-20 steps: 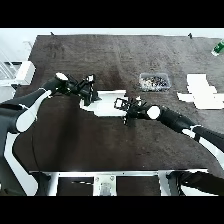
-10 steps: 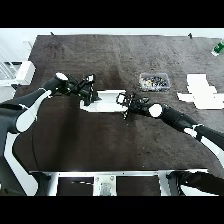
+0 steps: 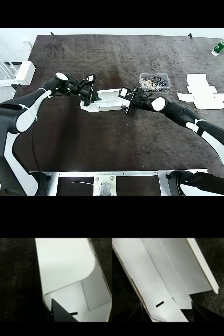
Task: Fold the box and place the chain.
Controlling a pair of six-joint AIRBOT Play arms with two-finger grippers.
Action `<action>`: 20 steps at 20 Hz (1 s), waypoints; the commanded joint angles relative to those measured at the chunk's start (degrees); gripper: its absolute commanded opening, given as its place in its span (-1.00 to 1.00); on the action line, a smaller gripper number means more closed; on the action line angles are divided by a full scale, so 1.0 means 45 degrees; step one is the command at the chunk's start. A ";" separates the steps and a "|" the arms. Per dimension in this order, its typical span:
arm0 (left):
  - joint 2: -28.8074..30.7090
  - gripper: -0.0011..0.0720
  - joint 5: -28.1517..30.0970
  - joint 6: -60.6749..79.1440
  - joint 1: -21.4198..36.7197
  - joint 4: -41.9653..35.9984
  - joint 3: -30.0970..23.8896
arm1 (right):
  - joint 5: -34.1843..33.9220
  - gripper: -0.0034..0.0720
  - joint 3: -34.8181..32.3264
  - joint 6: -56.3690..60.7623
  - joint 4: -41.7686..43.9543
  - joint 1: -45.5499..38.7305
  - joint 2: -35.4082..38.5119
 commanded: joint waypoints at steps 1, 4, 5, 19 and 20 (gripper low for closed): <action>0.0000 -0.91 -0.0010 0.0010 -0.0005 0.0005 0.0010 | 0.1477 0.96 0.0661 -0.1268 0.0923 -0.0457 -0.0461; 0.0000 -0.91 -0.0010 0.0010 -0.0005 0.0005 0.0010 | 0.2807 0.95 0.1156 -0.2186 0.1588 -0.1049 -0.0860; 0.0000 -0.91 -0.0010 0.0010 -0.0005 0.0005 0.0010 | 0.3424 0.95 0.1375 -0.2667 0.1967 -0.1336 -0.1069; 0.0000 -0.92 -0.0005 0.0010 -0.0005 0.0010 0.0010 | 0.7461 0.96 0.4517 -0.4439 0.2914 -0.2769 -0.3959; 0.0000 -0.91 -0.0010 0.0010 -0.0005 0.0005 0.0010 | 0.7548 0.96 0.4707 -0.4493 0.2909 -0.2783 -0.4163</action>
